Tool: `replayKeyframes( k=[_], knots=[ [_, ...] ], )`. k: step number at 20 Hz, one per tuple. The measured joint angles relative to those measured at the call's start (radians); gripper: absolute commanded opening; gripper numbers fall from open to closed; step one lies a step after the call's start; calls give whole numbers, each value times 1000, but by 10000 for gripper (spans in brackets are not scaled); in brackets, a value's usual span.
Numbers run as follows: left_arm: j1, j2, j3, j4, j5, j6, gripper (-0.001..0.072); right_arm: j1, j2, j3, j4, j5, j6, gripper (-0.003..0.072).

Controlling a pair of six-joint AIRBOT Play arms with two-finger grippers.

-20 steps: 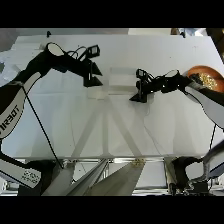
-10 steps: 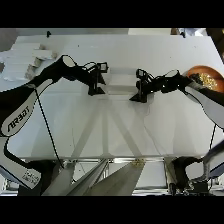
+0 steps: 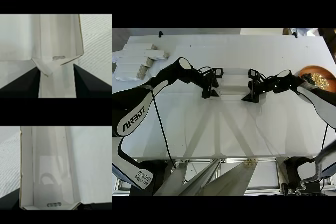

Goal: Fold the box and place the chain.

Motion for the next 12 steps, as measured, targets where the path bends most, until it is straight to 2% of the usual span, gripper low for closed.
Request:
replayKeyframes(
  k=[4,5,6,12],
  knots=[
    [0,0,0,13,-17,17,407,0,0,0,0,0,0,493],
    [0,0,0,16,-21,19,311,0,0,0,0,0,0,493],
    [-1,0,0,18,-20,20,270,0,0,0,0,0,0,493],
    [-16,0,0,21,27,26,276,0,0,0,0,0,1,493]
  ],
)
